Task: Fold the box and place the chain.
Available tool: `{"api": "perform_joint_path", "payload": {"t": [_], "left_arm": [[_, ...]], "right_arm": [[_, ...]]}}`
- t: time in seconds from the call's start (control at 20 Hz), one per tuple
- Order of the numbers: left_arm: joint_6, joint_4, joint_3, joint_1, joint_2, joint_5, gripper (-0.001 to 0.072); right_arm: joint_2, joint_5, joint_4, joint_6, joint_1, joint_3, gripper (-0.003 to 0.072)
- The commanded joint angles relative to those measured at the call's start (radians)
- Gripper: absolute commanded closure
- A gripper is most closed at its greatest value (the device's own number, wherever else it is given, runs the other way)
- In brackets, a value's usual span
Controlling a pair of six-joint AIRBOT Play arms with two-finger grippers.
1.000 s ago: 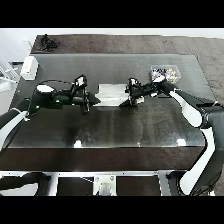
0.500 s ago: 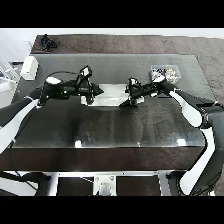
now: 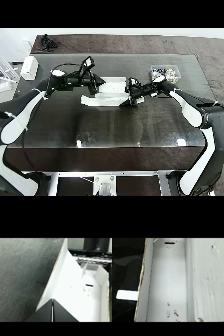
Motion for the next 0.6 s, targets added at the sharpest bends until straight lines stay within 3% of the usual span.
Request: {"api": "perform_joint_path", "payload": {"t": [0.0,0.55], "left_arm": [[-0.034,0.005,0.056,0.000,-0.062,0.021,0.0691],[-0.052,0.038,0.068,-0.019,-0.147,0.046,0.0691]], "right_arm": [[-0.001,0.000,0.000,0.000,0.001,0.000,0.0121],[-0.001,0.000,0.000,0.000,0.001,0.000,0.0121]]}}
